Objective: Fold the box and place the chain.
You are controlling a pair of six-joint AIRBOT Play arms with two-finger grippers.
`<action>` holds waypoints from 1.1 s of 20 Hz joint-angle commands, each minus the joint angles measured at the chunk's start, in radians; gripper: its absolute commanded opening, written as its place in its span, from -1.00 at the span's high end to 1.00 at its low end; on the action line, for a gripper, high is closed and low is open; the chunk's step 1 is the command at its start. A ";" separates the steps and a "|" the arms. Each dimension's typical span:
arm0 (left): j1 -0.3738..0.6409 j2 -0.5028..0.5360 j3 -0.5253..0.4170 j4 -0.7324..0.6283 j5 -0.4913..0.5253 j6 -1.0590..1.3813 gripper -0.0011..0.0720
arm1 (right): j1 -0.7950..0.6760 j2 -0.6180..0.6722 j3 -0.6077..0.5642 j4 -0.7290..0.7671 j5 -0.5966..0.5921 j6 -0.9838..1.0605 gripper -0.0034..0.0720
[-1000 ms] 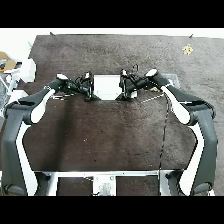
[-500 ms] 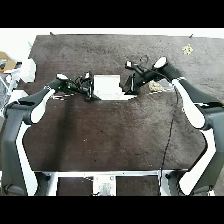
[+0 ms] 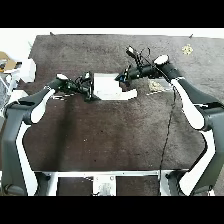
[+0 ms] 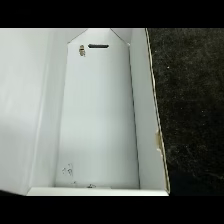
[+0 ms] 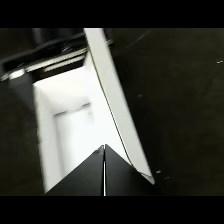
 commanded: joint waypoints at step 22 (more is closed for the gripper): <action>0.000 0.000 0.000 0.000 0.000 0.000 -0.01 | -0.024 0.012 0.003 -0.010 -0.036 -0.142 0.90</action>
